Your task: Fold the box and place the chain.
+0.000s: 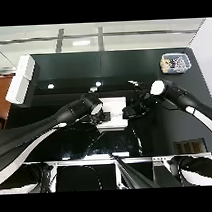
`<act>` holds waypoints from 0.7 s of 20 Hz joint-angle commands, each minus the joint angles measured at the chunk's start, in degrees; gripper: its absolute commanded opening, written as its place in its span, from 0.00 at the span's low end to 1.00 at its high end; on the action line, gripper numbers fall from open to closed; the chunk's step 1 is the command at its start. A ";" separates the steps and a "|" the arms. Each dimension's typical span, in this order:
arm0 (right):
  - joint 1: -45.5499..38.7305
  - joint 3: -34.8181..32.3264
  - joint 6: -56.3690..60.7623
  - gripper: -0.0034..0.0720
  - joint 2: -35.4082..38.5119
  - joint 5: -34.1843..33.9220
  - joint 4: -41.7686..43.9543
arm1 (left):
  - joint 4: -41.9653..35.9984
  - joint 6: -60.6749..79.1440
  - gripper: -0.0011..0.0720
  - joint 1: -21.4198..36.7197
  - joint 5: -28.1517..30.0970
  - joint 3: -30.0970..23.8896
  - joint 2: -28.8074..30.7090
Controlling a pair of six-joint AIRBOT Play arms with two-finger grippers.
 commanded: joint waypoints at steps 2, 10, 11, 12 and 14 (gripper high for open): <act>2.99 0.59 6.45 0.60 0.20 -2.03 -4.66 | 0.02 0.09 0.05 -0.02 -0.28 0.00 0.00; 15.80 4.98 38.29 0.59 0.04 -4.20 -31.12 | 0.02 0.09 0.05 0.02 0.26 0.00 0.00; 16.28 4.98 40.15 0.59 -0.13 -3.80 -31.39 | 0.02 0.09 0.05 0.02 0.26 0.00 0.00; 16.68 4.98 41.20 0.59 -0.35 -3.13 -31.39 | 0.02 0.09 0.05 0.02 0.26 0.00 0.00; 16.76 4.96 42.82 0.59 -1.05 -1.38 -31.30 | 0.02 0.09 0.05 0.02 0.26 0.00 0.00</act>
